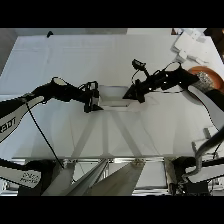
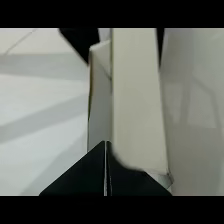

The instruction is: Fold the box and place the chain.

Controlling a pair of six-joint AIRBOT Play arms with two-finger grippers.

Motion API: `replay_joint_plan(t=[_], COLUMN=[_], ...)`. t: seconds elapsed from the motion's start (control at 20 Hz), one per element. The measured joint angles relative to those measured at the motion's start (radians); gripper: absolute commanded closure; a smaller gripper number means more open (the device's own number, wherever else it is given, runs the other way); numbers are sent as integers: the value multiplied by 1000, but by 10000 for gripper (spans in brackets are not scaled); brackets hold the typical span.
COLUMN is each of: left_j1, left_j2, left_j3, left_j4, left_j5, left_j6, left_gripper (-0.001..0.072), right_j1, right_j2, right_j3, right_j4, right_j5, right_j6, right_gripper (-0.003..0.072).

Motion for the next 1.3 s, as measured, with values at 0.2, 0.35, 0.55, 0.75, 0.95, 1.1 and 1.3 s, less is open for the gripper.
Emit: replay_joint_plan(t=[0.2,0.35,0.55,0.75,0.95,1.1,1.3], left_j1=[0,0,0,0,0,0,0], left_j2=[0,0,0,0,0,0,0], left_j3=[0,0,0,0,0,0,0], left_j4=[-2,-2,-2,-2,-2,-2,-1], left_j5=[0,-1,-1,-2,-3,-3,-4], left_j6=[14,18,19,20,21,21,23], left_gripper=[696,696,696,696,696,696,696], right_j1=[-3,-12,-15,-16,-16,-16,-18], right_j2=[0,-9,-51,-112,-145,-153,-123], right_j3=[0,0,0,0,0,0,0], right_j4=[105,152,177,183,136,87,88], right_j5=[-115,-219,-298,-331,-338,-334,-311], right_j6=[47,70,100,142,182,224,237], right_gripper=[681,681,681,680,680,677,677])
